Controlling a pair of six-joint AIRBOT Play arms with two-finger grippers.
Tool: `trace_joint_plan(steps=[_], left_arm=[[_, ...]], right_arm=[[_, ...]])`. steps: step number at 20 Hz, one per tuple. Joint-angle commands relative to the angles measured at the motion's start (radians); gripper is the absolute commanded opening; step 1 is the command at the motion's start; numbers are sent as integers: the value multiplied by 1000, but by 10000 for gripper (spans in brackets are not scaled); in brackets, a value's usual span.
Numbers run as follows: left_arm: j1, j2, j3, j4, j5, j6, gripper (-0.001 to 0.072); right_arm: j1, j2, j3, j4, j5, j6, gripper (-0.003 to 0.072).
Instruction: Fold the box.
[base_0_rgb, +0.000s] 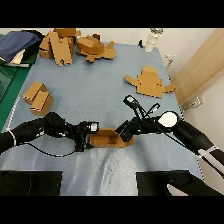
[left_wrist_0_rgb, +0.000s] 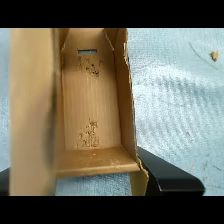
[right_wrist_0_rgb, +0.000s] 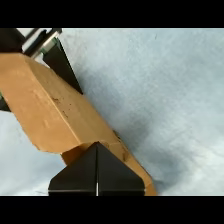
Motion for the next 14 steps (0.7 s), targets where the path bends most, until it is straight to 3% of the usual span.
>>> trace_joint_plan(steps=[1,5,8,14], left_arm=[[1,1,0,2,1,-3,232],[1,1,0,3,0,-3,232],[1,1,0,32,-2,-4,232],[1,1,0,47,-27,-3,232]], right_arm=[[0,-54,0,177,11,86,5],[3,-156,1,436,27,-69,4],[8,-223,0,474,35,-114,4],[8,-243,0,499,-132,-207,4]])
